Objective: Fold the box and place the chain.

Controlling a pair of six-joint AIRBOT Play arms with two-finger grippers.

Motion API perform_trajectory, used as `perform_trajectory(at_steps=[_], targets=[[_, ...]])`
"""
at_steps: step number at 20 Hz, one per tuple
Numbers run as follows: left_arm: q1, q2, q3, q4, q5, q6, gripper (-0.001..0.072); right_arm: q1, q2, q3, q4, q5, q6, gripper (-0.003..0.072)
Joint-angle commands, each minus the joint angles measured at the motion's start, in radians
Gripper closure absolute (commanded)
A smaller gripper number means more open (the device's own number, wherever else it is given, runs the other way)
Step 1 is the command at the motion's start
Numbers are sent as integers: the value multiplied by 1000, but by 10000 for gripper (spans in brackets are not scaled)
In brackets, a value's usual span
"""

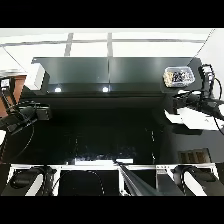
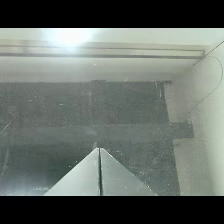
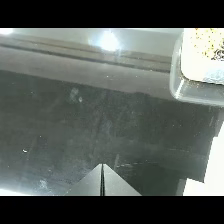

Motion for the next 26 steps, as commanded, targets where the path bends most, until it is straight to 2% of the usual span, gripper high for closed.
perform_trajectory(at_steps=[1, 16, 19, 22, 23, 24, 25, 26], targets=[[0, 0, -1, 0, 0, 0, 686, 0, 1, -1, 0, 0, 0, 669], [0, 0, -1, -1, 5, 0, 686, 0, 1, -1, 21, -13, 0, 669], [0, 0, -2, 0, 23, 0, 686, 0, 1, -1, 72, -14, 1, 668], [-1, -24, -11, -1, 114, 0, 683, 1, -2, -1, 174, -53, 0, 668], [-2, -40, -11, -18, 146, 0, 607, 2, -5, -1, 199, -87, 0, 667], [-3, -60, -11, -28, 179, 0, 247, 3, -14, -1, 201, -108, 0, 622], [-9, -86, -10, -31, 209, -2, 2, 3, -26, -1, 202, -111, 1, 296], [-12, -109, -8, -36, 211, 0, -2, 3, -43, -1, 202, -102, 1, -32]])
